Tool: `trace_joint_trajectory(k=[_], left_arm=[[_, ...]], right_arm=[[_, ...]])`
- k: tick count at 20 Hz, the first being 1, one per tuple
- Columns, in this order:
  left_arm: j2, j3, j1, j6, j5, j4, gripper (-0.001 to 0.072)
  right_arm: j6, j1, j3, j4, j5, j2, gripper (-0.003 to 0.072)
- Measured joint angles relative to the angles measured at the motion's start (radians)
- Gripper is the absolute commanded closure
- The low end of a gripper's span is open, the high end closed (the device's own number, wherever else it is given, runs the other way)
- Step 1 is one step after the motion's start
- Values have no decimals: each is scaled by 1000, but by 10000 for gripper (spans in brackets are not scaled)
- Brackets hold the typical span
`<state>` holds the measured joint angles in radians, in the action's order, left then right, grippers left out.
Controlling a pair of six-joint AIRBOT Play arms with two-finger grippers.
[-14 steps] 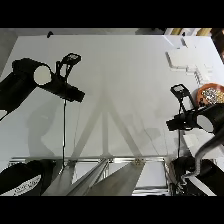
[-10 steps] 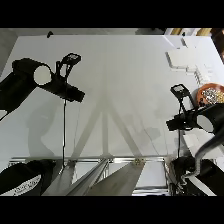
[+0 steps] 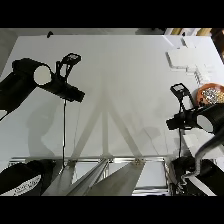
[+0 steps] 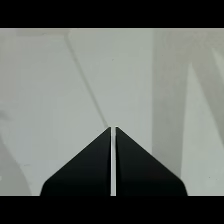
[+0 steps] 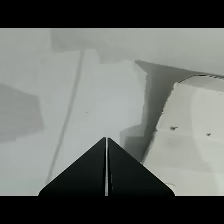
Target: Fold the box and place the chain.
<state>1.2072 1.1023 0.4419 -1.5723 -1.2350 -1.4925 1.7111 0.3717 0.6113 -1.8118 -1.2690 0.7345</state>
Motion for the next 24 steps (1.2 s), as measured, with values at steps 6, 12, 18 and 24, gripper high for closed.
trace_joint_trajectory(k=[6, 12, 18, 24], left_arm=[[0, 0, 0, 0, 0, 0, 679], [0, 0, 0, 0, 0, 0, 679], [0, 0, 0, 0, 0, 0, 679], [0, 0, 0, 0, 0, 0, 679]], right_arm=[[-100, -340, 67, -300, 18, 5, 666], [-179, -747, 84, -389, 178, 95, 111], [-261, -922, 86, -409, 225, 273, 161], [-346, -1005, 86, -387, 201, 380, 246]])
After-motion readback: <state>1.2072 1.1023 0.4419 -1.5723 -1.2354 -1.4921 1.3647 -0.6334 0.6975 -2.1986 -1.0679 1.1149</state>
